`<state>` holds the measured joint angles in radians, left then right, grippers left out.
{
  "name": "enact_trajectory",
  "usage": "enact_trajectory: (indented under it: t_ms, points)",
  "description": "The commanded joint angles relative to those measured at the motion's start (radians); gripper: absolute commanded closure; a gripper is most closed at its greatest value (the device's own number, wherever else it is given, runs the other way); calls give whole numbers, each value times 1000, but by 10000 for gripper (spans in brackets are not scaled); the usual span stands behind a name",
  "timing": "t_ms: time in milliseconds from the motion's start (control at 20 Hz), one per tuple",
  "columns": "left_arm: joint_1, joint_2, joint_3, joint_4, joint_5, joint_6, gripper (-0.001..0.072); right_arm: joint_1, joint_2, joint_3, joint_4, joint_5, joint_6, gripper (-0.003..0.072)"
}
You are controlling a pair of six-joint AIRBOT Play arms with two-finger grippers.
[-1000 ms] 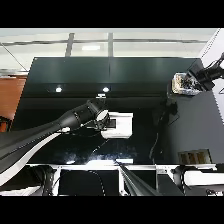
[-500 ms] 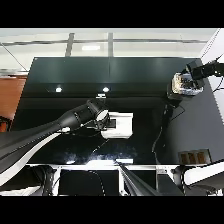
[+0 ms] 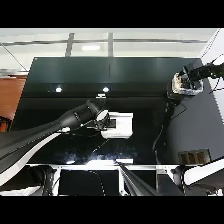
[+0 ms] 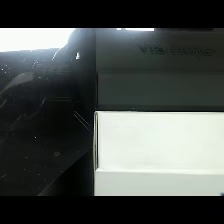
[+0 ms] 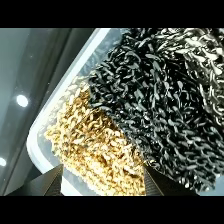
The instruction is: Fold the box and place the chain.
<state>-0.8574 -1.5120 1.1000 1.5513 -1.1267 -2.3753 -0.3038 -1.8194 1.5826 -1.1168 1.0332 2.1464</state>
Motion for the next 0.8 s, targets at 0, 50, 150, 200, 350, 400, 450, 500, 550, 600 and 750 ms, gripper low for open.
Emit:
enact_trajectory:
  t_ms: [0, 50, 150, 200, 350, 400, 450, 500, 550, 600, 750]
  points:
    - [1, 0, 1, 0, 0, 0, 682, 1, -18, 1, 21, -23, -1, 137]
    - [1, 0, 1, 0, 0, 0, 682, 1, -22, 1, 29, -26, -1, 137]
    - [1, 0, 1, 0, 0, 0, 682, 6, -31, 1, 27, -27, -5, 137]
    - [1, 0, 1, 0, 0, 0, 682, 8, -37, 1, 28, -26, -5, 137]
    - [1, 0, 1, 0, 0, 0, 682, 23, -49, 1, 24, -25, -8, 164]
    - [1, 0, 1, 0, 0, 0, 682, 25, -49, 1, 13, -25, -9, 320]
    - [1, 0, 1, 0, 0, 0, 682, 25, -49, 1, 12, -22, -13, 404]
    - [1, 0, 1, 0, 0, 0, 682, 24, -49, 1, 13, -17, -21, 506]
    - [1, 0, 1, 0, 0, 0, 682, 24, -48, 1, 14, -7, -43, 630]
    - [1, 0, 1, 0, 0, 0, 682, 24, -45, 1, 13, 7, -67, 682]
    - [1, 0, 1, 0, 0, 0, 682, 15, -11, 1, 13, 39, -160, 677]
